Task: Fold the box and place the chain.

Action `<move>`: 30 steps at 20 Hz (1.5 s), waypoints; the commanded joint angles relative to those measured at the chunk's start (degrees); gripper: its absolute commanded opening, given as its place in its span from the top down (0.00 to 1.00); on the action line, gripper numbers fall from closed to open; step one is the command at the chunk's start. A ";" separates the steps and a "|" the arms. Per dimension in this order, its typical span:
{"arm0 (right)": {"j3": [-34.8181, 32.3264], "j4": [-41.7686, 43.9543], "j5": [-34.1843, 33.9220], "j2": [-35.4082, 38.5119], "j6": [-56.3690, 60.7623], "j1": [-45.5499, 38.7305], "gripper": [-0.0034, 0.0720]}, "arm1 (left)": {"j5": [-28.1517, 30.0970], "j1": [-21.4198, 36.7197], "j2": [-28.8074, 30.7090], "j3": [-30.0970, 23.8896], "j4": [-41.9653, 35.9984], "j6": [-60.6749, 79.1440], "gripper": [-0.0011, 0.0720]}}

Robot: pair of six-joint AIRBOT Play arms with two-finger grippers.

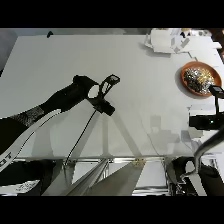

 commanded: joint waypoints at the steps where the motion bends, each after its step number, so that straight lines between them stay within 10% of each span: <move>1: 0.00 0.00 0.02 0.04 0.02 -0.02 0.93 | 0.02 0.02 0.04 -0.02 0.02 0.02 0.97; 24: 0.00 0.63 -12.61 0.04 0.33 -0.02 0.93 | 0.02 0.02 0.04 -0.02 0.02 0.02 0.97; 30: 0.00 -19.02 -11.82 -0.42 7.61 -0.04 0.93 | 0.00 0.02 0.04 -0.02 0.02 0.02 0.97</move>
